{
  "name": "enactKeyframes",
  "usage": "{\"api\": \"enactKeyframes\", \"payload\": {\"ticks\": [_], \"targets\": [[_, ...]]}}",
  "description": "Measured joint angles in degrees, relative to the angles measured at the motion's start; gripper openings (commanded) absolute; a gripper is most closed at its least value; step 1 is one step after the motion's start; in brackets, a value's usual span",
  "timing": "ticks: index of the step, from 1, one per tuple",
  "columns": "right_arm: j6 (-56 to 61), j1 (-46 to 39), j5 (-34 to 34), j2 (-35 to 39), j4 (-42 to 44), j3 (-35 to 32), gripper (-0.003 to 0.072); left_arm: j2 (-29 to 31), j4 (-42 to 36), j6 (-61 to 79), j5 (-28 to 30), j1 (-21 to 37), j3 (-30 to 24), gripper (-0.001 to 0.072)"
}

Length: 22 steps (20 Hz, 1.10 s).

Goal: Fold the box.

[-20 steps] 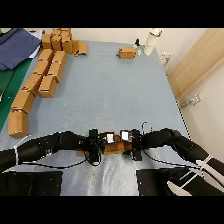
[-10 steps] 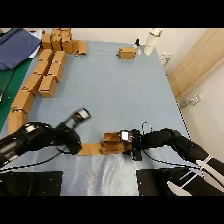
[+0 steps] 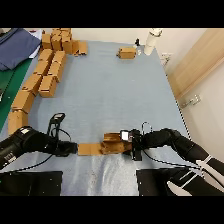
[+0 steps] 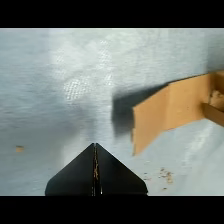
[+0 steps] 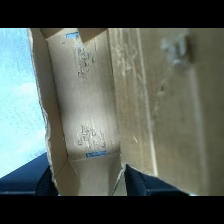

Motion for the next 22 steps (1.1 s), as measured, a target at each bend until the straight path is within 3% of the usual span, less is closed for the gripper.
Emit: {"api": "enactKeyframes", "payload": {"ticks": [8, 22], "targets": [[0.0, 0.0, 0.0, 0.0, 0.0, 0.0, 0.0496, -7.8, -11.3, -1.9, 14.9, -6.6, -0.5, 0.0008], [0.0, 0.0, 0.0, 0.0, 0.0, 0.0, 0.0496, -8.2, -18.9, -2.1, 27.4, -14.7, 0.0, 0.0010]]}}
